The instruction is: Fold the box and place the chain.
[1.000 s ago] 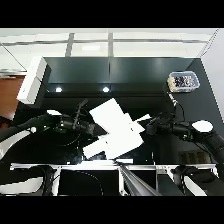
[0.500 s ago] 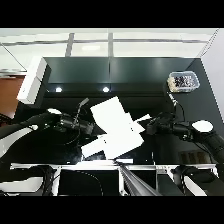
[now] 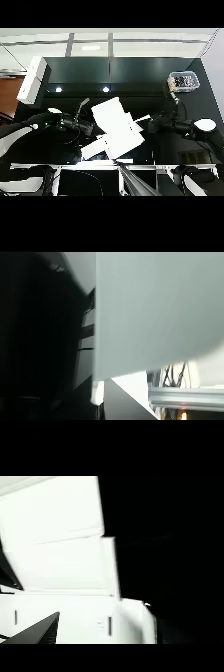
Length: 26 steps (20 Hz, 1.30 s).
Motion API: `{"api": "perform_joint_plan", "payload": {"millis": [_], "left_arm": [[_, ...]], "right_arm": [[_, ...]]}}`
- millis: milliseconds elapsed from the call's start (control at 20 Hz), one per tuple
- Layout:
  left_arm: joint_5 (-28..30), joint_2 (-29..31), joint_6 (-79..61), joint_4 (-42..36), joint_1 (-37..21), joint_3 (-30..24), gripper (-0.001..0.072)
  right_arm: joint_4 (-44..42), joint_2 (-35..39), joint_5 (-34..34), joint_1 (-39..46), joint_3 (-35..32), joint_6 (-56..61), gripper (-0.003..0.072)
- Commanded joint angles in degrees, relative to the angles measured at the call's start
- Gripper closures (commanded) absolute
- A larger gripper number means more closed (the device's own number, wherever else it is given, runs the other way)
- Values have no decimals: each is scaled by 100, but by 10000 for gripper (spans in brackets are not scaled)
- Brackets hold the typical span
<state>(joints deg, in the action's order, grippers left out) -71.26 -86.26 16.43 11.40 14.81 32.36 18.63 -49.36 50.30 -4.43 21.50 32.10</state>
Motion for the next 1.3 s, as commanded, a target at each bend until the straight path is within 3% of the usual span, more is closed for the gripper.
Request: {"api": "perform_joint_plan", "payload": {"millis": [0, 100, 250, 350, 400, 500, 650, 800, 950, 1150, 1250], "left_arm": [[-90, 153, -188, 697, 52, 275, 688], [9, 448, -289, 1445, 208, 540, 689], [903, 1244, -721, 2133, 704, 592, 689], [1725, 1665, -1226, 2133, 1040, 566, 687], [2087, 1740, -1388, 1714, 1143, 511, 685], [2251, 1617, -2387, 743, 1165, 396, 684], [2413, 1335, -3587, 557, 1165, 391, 684], [2463, 949, -3576, 789, 1161, 398, 684], [2511, 938, -3591, 962, 1252, 428, 684], [2638, 929, -3421, 2057, 1434, 452, 685], [2863, 925, -3252, 2151, 1523, 448, 684]], "right_arm": [[1217, 31, 964, 721, 664, 356, 59], [1967, 31, 1563, 1143, 1276, 352, 59], [2780, 31, 1558, 1244, 1631, 46, 59], [2907, 26, 1368, 1235, 1628, -516, 59], [2900, 26, 1250, 1233, 1628, -610, 60], [2905, 24, 1069, 1182, 1626, -682, 60], [2949, 22, 977, 960, 1626, -848, 59], [3060, 20, 964, 579, 1626, -1141, 60], [3311, 17, 914, 184, 1626, -1139, 60], [3589, 15, 811, 11, 1565, -1139, 60], [3606, 15, 813, 11, 1438, -1143, 60]]}}
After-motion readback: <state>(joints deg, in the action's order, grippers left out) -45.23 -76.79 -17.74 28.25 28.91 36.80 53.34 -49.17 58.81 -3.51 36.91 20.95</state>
